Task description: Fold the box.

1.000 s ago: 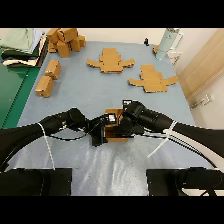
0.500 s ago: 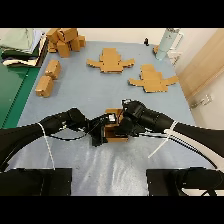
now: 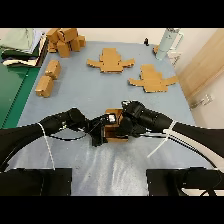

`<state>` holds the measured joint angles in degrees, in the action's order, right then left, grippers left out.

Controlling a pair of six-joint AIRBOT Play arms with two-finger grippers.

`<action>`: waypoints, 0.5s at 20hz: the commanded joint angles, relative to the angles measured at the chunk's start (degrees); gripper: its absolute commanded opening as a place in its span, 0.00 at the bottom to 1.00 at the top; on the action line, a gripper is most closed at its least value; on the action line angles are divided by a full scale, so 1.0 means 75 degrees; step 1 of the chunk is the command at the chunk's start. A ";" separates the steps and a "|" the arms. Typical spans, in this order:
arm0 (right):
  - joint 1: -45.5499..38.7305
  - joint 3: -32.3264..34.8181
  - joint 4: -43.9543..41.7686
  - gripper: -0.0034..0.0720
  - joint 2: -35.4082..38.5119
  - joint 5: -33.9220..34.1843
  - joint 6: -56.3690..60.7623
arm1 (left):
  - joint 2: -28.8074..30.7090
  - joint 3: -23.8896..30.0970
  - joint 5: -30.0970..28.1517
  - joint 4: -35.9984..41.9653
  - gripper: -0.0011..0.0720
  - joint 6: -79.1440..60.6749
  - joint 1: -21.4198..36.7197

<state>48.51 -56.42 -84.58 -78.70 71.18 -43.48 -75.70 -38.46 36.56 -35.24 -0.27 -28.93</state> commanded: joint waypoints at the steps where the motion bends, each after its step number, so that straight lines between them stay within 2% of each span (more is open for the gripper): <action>1: 0.0015 -0.0009 -0.0169 0.65 0.0061 -0.0102 -0.0012 | -0.0003 -0.0006 0.0000 0.0015 0.67 0.0015 -0.0003; 8: 0.0003 -0.0428 -0.0291 0.65 0.0670 -0.0050 0.0047 | -0.0003 -0.0006 0.0000 0.0015 0.67 0.0015 -0.0003; 10: -0.0041 -0.0551 -0.0175 0.65 0.0816 0.0201 0.0187 | -0.0003 -0.0006 0.0000 0.0012 0.67 0.0015 -0.0003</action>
<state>48.51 -59.27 -86.56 -74.19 71.02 -43.22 -75.70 -38.46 36.58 -35.09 -0.10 -28.93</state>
